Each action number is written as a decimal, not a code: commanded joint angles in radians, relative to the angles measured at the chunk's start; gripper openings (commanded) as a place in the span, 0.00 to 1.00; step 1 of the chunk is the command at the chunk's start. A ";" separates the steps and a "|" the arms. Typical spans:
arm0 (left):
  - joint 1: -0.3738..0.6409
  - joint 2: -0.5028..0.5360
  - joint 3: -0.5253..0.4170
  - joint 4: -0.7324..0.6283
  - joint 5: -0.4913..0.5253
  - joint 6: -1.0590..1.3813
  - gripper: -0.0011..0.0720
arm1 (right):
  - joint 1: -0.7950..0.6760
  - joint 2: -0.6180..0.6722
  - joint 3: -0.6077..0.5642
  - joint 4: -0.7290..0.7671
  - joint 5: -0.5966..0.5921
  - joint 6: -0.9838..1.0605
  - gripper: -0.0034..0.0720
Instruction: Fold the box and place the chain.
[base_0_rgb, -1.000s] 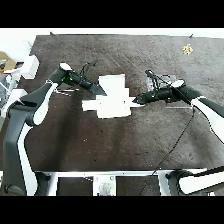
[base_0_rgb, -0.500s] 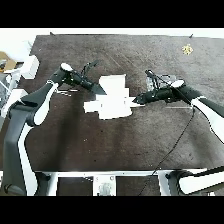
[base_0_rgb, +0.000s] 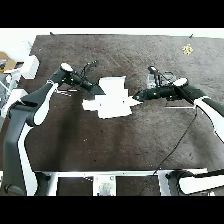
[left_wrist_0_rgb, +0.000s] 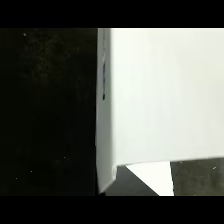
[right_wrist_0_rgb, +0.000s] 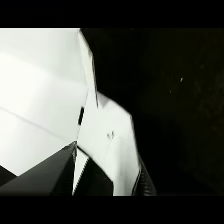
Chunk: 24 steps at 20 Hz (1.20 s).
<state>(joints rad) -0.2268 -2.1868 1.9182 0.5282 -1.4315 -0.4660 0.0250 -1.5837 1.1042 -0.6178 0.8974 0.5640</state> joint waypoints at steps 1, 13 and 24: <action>0.000 0.006 0.010 0.003 0.000 0.238 0.03 | -0.001 0.047 0.001 0.032 -0.076 -0.072 0.57; 0.000 0.010 0.072 0.101 0.074 0.527 0.03 | -0.001 0.056 -0.001 0.176 -0.083 -0.285 0.57; 0.000 0.010 -0.052 -0.034 0.186 0.684 0.03 | 0.003 0.056 -0.001 0.174 -0.082 -0.412 0.57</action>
